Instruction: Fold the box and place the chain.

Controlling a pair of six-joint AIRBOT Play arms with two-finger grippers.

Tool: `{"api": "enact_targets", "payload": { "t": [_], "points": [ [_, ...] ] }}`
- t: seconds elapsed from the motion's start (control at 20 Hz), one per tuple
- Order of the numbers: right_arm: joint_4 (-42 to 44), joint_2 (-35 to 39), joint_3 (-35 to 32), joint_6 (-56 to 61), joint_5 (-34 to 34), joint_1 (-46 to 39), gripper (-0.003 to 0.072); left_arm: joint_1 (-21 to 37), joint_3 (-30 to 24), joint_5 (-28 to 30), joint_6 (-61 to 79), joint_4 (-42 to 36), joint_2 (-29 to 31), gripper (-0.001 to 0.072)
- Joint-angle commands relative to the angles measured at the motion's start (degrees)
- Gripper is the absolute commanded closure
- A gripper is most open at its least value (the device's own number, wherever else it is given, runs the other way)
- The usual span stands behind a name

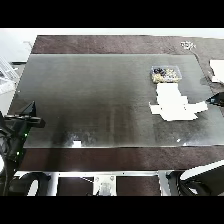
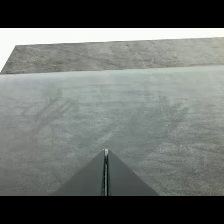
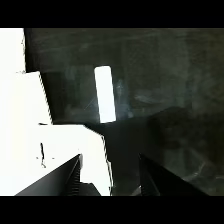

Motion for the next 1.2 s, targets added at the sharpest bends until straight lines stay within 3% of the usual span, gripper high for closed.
{"api": "enact_targets", "payload": {
  "t": [0.0,0.25,0.45,1.0,1.1,1.15],
  "points": [
    [2.3,-2.4,0.9,-1.7,2.5,0.4,0.0273,0.0,0.0,0.0,0.0,0.0,0.0,0.0689],
    [2.5,-3.6,0.9,-1.7,3.8,1.6,0.0322,0.0,0.0,0.0,0.0,0.0,0.0,0.0689],
    [2.4,-4.9,0.9,-0.5,7.5,2.5,0.0321,0.0,0.0,0.0,0.0,0.0,0.0,0.0690],
    [2.5,-7.3,-1.0,-0.7,9.5,2.6,0.0324,0.0,0.0,0.0,0.0,0.0,0.0,0.0689],
    [2.5,-8.2,-1.0,-0.7,11.2,2.9,0.0399,0.0,0.0,0.0,0.0,0.0,0.0,0.0689],
    [2.5,-8.5,-1.0,-1.0,12.0,3.1,0.0401,0.0,0.0,0.0,0.0,0.0,0.0,0.0689]
  ]
}}
